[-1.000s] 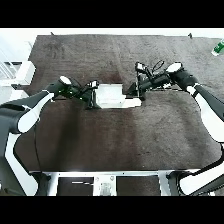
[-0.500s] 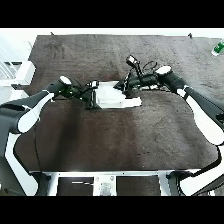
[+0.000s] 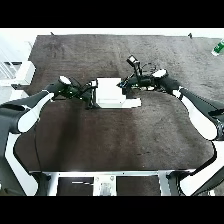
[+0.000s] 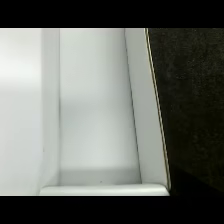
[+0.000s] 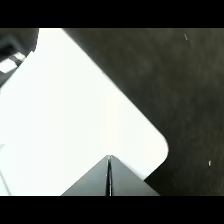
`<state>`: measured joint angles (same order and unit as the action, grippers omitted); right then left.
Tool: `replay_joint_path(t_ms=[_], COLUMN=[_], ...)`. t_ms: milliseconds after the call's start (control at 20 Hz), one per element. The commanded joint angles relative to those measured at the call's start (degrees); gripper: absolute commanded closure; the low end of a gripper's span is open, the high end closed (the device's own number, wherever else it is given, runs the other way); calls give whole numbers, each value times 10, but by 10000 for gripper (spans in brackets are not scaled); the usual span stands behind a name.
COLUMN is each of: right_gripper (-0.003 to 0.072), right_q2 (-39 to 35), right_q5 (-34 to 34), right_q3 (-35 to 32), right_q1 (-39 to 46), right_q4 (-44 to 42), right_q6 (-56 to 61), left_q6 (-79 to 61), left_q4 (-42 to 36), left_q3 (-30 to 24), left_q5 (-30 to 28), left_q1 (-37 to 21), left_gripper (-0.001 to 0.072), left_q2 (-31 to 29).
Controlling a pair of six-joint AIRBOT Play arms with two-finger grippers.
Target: Fold the box and place the chain.
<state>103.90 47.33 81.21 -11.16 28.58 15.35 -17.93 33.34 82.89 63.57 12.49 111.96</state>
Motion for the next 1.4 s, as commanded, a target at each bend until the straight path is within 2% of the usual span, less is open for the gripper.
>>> replay_joint_path(t_ms=[0, 550, 650, 800, 850, 900, 950, 1000, 1100, 1200, 1350], right_gripper=[674, 674, 673, 673, 644, 493, 311, 184, 144, 70, 67], right_q2=[9, 17, 5, -53, -75, -98, -115, -126, -128, -125, -122], right_q5=[-8, -8, 12, 62, 75, 79, 85, 93, 128, 142, 142], right_q3=[0, 0, 7, 10, 10, 10, 10, 10, 8, -10, -52], right_q1=[2, 2, 2, 9, 13, 19, 25, 29, 32, 30, 27], right_q4=[20, 25, 25, 29, 40, 59, 86, 116, 182, 228, 238], right_q6=[25, 24, 24, 24, 24, 24, 24, 24, 10, -27, -127], left_q6=[-1, -1, -1, -1, -1, -1, -1, -1, -1, -1, -1], left_q4=[1, 0, 0, 0, 1, 1, 1, 1, 1, 1, 1], left_q3=[0, 0, 0, 0, 0, 0, 0, 0, 0, 0, 0], left_q5=[1, 0, 1, 0, 0, 0, 0, 0, 0, 0, 0], left_q1=[0, 0, 0, 0, 0, 0, 0, 0, 0, 0, 0], left_gripper=[182, 182, 182, 182, 182, 182, 182, 182, 182, 182, 182], left_q2=[0, 0, 0, 0, 0, 0, 0, 0, 0, 0, 0])
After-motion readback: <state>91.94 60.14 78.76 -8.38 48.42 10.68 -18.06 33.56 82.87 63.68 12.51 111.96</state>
